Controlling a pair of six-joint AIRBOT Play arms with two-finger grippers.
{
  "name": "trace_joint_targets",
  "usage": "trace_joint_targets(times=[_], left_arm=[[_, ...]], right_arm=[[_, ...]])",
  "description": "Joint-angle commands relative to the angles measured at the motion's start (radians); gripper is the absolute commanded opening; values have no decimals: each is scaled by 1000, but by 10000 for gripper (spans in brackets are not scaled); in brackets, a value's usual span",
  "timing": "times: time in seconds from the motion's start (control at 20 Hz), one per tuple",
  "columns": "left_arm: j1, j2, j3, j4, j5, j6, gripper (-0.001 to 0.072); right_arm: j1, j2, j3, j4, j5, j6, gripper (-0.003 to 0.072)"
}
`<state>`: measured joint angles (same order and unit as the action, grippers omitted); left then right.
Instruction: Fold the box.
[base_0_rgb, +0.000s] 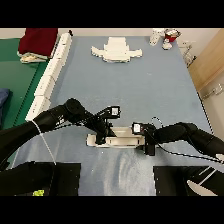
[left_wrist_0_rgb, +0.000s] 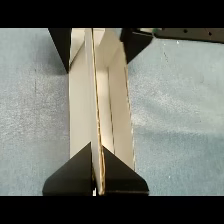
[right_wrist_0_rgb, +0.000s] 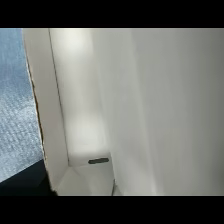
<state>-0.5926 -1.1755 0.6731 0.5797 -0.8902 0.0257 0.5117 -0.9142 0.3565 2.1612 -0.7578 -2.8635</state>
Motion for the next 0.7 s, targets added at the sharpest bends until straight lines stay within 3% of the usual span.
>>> trace_joint_targets(times=[0.0,0.1,0.65], left_arm=[[0,1,0,0,0,0,12],[0,1,0,0,0,0,12],[0,1,0,0,0,0,12]], right_arm=[[1,-3,0,-10,-11,-2,542],[1,-3,0,-11,-11,-2,512],[1,-3,1,-10,-2,-2,513]])
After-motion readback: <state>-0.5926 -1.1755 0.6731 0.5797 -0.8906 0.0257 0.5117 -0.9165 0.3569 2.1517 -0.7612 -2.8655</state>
